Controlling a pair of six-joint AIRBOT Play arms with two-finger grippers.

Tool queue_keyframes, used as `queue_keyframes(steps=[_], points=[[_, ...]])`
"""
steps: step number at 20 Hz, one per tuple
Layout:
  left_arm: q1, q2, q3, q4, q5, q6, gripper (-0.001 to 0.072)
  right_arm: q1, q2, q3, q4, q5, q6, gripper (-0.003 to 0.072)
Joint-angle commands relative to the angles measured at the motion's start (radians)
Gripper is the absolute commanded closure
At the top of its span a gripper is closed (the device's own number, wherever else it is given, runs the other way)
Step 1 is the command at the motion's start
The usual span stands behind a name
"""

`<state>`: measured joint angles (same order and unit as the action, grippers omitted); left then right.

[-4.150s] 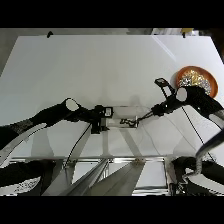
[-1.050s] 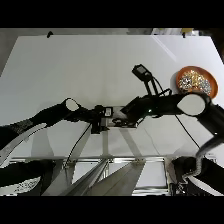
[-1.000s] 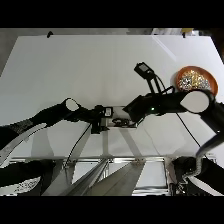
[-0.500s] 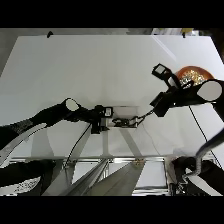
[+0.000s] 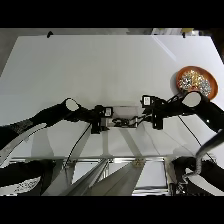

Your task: Fold the box and place the chain.

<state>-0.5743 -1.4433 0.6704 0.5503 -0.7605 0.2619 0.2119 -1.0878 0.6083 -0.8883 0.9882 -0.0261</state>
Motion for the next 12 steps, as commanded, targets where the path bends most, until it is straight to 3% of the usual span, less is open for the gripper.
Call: queue_keyframes(steps=[1, 10, 12], points=[[-0.001, 0.0, 0.0, 0.0, 0.0, 0.0, 0.0573, -0.001, -0.046, -0.023, 0.081, -0.021, -0.138, 0.0414], [-0.001, 0.0, 0.0, 0.0, 0.0, 0.0, 0.0573, 0.04, -0.139, -0.023, 0.079, -0.099, -0.14, 0.0466], [-0.001, 0.0, 0.0, 0.0, 0.0, 0.0, 0.0573, 0.04, -0.152, -0.023, 0.064, -0.099, -0.139, 0.0537]])
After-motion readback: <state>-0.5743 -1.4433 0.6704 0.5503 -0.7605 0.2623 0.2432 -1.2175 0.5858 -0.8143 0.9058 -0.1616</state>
